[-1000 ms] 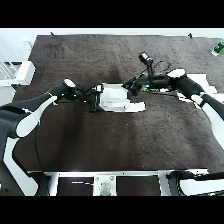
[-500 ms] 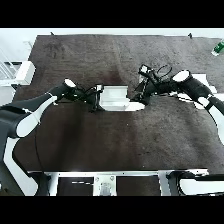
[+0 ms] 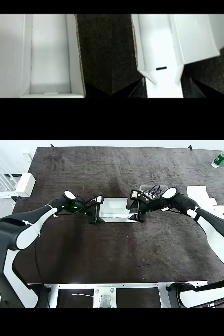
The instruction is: Fold the box and place the chain.
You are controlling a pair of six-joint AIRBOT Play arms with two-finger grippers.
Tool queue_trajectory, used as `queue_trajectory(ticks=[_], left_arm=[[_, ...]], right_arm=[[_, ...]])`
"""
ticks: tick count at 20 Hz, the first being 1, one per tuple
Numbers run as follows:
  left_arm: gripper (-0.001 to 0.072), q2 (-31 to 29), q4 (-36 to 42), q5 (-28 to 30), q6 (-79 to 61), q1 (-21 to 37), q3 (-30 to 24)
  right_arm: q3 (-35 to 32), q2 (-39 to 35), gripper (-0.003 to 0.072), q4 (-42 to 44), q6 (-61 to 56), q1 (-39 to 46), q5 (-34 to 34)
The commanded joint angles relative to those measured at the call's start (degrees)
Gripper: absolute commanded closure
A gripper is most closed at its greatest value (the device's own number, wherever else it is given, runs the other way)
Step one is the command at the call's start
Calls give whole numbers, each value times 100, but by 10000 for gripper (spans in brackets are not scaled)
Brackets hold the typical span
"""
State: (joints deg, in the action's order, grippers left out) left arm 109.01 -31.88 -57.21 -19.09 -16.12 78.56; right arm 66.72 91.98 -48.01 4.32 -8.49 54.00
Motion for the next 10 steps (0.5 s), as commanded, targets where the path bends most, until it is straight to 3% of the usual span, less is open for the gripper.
queue_trajectory(ticks=[1,5,8,10], left_arm=[[241,0,4,-2,20,4,4],[241,-2,4,-2,22,4,4],[241,-2,4,0,22,4,4],[241,-2,4,-2,22,4,4]], right_arm=[[-2,61,44,-24,221,-131,-256],[-2,72,322,-31,221,-216,-98],[-2,74,407,-17,221,-352,-90],[-2,101,420,-4,223,-448,-114]])
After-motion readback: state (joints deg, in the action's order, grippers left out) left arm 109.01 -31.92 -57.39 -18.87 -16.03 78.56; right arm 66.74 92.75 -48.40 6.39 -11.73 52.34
